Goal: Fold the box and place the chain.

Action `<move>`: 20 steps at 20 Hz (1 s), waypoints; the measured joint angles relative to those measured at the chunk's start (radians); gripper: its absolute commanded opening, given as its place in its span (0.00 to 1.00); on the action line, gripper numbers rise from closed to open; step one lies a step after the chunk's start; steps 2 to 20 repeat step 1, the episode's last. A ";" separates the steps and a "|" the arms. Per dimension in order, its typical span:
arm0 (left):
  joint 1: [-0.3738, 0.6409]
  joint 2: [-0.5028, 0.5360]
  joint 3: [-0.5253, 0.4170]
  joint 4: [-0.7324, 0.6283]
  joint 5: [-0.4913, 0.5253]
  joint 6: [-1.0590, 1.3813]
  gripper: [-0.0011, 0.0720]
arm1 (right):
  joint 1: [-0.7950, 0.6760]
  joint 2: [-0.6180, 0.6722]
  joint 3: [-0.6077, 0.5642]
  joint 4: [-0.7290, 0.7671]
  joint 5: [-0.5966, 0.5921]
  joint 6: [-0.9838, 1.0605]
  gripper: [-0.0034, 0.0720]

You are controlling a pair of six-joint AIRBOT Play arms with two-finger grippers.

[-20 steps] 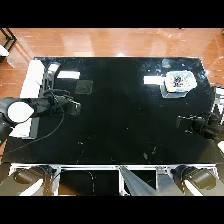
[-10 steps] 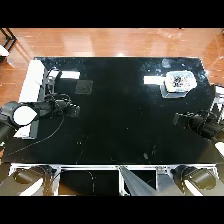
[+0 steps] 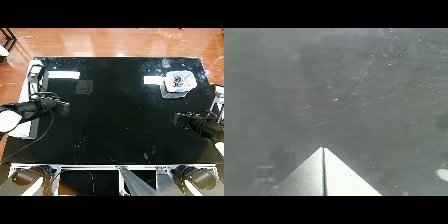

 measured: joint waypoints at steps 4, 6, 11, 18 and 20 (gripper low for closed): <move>0.004 0.021 0.000 0.018 -0.017 -0.007 0.05 | 0.000 0.000 0.000 0.000 0.000 0.000 0.07; 0.004 0.021 0.000 0.018 -0.017 -0.007 0.05 | 0.000 0.000 0.000 0.000 0.000 0.000 0.07; 0.004 0.021 0.000 0.018 -0.017 -0.007 0.05 | 0.000 0.000 0.000 0.000 0.000 0.000 0.07; 0.004 0.021 0.000 0.018 -0.017 -0.007 0.05 | 0.000 0.000 0.000 0.000 0.000 0.000 0.07; 0.004 0.021 0.000 0.018 -0.017 -0.007 0.05 | 0.000 0.000 0.000 0.000 0.000 0.000 0.07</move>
